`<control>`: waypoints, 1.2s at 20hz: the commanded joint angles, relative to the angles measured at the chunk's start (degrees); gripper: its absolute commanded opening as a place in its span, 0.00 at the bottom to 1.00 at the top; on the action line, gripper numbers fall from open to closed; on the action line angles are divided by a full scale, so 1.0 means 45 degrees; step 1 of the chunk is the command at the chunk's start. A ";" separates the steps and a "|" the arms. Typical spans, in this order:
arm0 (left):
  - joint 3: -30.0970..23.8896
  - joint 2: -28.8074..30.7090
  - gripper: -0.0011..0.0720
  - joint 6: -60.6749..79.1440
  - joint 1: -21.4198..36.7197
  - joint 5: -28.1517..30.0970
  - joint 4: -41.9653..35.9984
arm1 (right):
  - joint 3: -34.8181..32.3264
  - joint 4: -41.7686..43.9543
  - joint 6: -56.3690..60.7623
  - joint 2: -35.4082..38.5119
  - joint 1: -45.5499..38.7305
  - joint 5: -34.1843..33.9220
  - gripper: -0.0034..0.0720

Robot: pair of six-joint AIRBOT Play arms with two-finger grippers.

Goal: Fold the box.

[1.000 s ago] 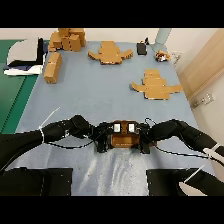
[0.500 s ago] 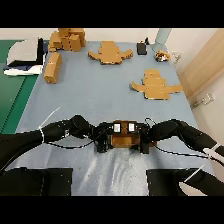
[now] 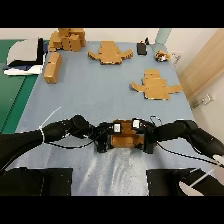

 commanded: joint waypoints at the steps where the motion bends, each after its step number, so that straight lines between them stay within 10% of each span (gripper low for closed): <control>1: 0.0000 -0.0010 0.65 -0.0005 -0.0010 0.0005 0.0000 | 0.0010 -0.1044 0.3254 0.1792 -0.0010 -0.2307 1.00; 5: 0.0000 -0.0010 0.65 -0.0005 -0.0010 0.0005 0.0000 | -0.0049 0.0588 0.8087 0.3740 -0.0010 -0.3376 0.96; 8: 0.0000 -0.0010 0.65 -0.0005 -0.0010 0.0005 0.0000 | -0.0675 0.2191 1.2381 0.4260 0.0005 -0.3269 0.23; 18: 0.0000 -0.0010 0.65 -0.0005 -0.0010 0.0005 0.0000 | -0.0903 0.3215 1.4183 0.4299 0.0019 -0.2657 0.24; 24: 0.0000 -0.0010 0.65 -0.0005 -0.0010 0.0005 0.0000 | -0.0884 0.3303 1.5373 0.4255 0.0019 0.1069 0.24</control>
